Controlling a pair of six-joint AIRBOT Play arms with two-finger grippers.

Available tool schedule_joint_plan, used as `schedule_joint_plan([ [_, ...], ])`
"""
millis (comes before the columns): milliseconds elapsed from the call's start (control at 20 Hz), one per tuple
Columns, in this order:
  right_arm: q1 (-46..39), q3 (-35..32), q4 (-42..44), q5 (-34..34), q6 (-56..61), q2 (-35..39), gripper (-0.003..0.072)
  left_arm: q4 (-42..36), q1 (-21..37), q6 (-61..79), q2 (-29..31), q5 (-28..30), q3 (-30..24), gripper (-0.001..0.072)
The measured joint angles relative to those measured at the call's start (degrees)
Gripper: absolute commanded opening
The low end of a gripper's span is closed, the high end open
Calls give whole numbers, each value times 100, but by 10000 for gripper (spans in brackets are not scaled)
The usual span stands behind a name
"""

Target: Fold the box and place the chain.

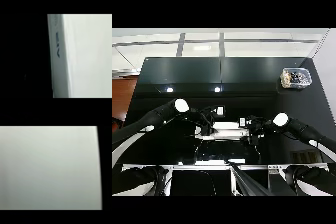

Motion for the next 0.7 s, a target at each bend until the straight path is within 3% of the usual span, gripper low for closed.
schedule_joint_plan([
  [50, 0, 0, 0, 0, 0, 0, 242, 72, 33, -164, 149, -28, 0, 713],
  [200, 0, 0, 0, 2, 0, 0, 241, 557, 210, -868, 763, -138, 0, 703],
  [250, 0, 0, 2, 4, 0, 0, 241, 776, 295, -1187, 990, -280, 0, 682],
  [300, 0, 0, 2, 7, 0, 0, 241, 970, 382, -1545, 1185, -496, 0, 605],
  [400, 0, 0, 4, 11, 0, 0, 241, 1215, 538, -2470, 1456, -962, -9, 39],
  [500, 0, 0, 4, 15, 0, 0, 241, 1134, 610, -3250, 1550, -1539, -101, 30],
  [600, 0, 0, 4, 17, 0, 0, 241, 540, 575, -3576, 1528, -1937, -321, 29],
  [700, 0, 0, 4, 17, -2, 0, 241, -293, 448, -3515, 1403, -1932, -540, 29],
])
